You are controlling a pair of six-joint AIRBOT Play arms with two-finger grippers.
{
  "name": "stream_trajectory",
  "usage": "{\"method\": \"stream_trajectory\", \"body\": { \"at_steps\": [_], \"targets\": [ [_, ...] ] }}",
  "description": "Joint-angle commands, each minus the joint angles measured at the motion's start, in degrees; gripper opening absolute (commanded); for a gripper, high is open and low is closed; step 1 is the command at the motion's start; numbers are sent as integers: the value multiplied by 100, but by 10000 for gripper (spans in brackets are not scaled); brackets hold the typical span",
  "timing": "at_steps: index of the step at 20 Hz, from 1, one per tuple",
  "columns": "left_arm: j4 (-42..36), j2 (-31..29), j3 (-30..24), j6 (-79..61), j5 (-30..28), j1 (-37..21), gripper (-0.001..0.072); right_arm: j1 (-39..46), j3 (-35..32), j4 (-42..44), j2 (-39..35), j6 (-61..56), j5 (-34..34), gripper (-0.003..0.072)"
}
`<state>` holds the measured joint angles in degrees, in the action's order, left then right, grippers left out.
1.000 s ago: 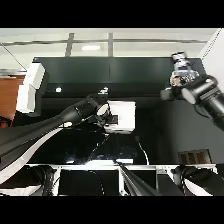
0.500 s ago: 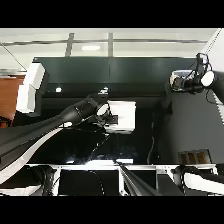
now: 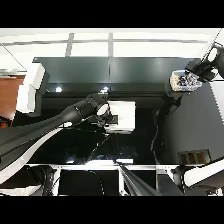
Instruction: Fold the box and place the chain.
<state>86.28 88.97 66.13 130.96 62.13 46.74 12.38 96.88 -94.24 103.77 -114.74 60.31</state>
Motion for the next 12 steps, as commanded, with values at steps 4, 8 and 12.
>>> {"method": "stream_trajectory", "body": {
  "at_steps": [4, 8, 12],
  "targets": [
    [2, 2, 4, 0, -15, -7, 27, 271, 356, -52, 463, -203, 125, 720],
    [-2, 2, 4, 0, 0, -26, 27, 280, 358, -26, 669, -203, -138, 720],
    [0, 2, 4, 0, -9, -26, 28, 273, 358, 212, 876, -81, -42, 720]
  ]
}}
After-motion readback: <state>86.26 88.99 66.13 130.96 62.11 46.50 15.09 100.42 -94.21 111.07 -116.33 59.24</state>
